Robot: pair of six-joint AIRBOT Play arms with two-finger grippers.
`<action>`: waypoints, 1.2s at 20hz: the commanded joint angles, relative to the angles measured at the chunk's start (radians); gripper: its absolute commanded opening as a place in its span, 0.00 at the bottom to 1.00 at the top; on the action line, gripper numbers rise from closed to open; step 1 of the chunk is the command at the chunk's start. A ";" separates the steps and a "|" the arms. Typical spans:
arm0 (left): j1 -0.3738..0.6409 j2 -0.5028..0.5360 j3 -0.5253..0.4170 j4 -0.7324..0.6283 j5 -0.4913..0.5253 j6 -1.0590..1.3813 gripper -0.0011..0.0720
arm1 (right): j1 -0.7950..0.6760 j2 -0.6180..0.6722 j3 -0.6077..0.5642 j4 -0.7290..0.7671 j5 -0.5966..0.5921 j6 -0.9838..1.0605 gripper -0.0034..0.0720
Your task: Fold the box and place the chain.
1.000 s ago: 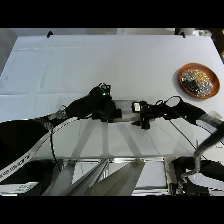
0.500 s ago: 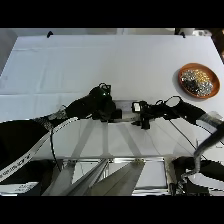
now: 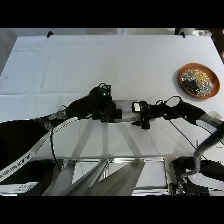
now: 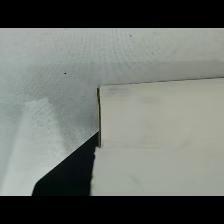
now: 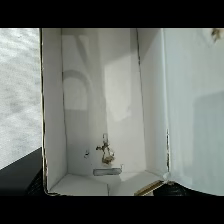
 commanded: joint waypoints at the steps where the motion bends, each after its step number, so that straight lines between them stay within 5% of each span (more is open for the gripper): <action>1: -0.001 0.001 0.001 -0.001 0.000 0.000 0.12 | 0.001 0.000 0.000 0.000 0.000 0.000 0.57; 14: -0.001 0.003 0.001 0.064 -0.022 -0.051 0.03 | 0.001 0.000 0.000 0.000 0.000 0.000 0.57; 15: -0.003 0.003 0.001 0.063 -0.022 -0.050 0.10 | 0.001 0.000 0.000 0.000 0.000 0.000 0.57; 16: -0.007 0.003 0.001 0.064 -0.023 -0.050 0.43 | 0.001 0.000 0.000 0.000 0.000 0.000 0.57; 17: -0.011 0.003 0.001 0.063 -0.026 -0.057 0.59 | 0.001 0.000 0.000 0.000 0.000 0.000 0.57; 19: -0.019 0.003 0.001 0.064 -0.034 -0.091 0.44 | 0.001 0.000 0.000 0.000 0.000 0.000 0.57; 24: -0.025 0.043 0.001 0.122 -0.040 -0.236 0.48 | 0.001 0.000 0.000 0.000 0.000 0.000 0.57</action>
